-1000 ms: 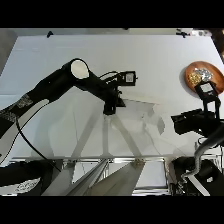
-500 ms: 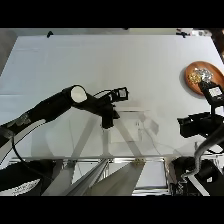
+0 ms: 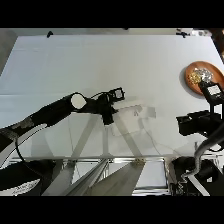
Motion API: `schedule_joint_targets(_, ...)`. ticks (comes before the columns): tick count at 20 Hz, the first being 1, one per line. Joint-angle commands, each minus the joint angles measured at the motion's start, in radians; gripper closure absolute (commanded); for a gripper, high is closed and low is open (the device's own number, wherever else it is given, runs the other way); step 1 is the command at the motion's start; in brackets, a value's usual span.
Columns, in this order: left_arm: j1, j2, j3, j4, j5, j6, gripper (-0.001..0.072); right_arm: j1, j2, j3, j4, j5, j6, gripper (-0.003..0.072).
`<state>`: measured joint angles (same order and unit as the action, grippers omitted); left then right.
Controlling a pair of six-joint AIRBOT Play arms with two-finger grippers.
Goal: Fold the box and place the chain.
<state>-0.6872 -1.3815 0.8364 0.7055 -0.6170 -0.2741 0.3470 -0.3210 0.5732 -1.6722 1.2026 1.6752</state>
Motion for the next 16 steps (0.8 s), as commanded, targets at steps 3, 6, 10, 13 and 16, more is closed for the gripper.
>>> schedule_joint_targets(3,-0.002,-0.057,-0.003,-0.020,-0.063,0.179,0.0704,0.000,-0.004,0.000,0.002,-0.022,0.003,0.0222)
schedule_joint_targets(6,-0.001,-0.057,-0.002,-0.051,-0.062,0.236,0.0705,0.000,-0.004,0.000,0.002,-0.022,0.004,0.0222)
schedule_joint_targets(10,0.003,-0.057,-0.002,-0.180,-0.018,0.332,0.0704,0.000,-0.004,0.000,0.002,-0.022,0.004,0.0222)
schedule_joint_targets(13,0.003,-0.057,-0.002,-0.325,0.008,0.436,0.0705,0.000,-0.004,0.000,0.002,-0.022,0.004,0.0222)
schedule_joint_targets(16,0.003,-0.063,-0.002,-0.354,0.022,0.457,0.0704,0.000,-0.004,0.000,0.002,-0.022,0.003,0.0222)
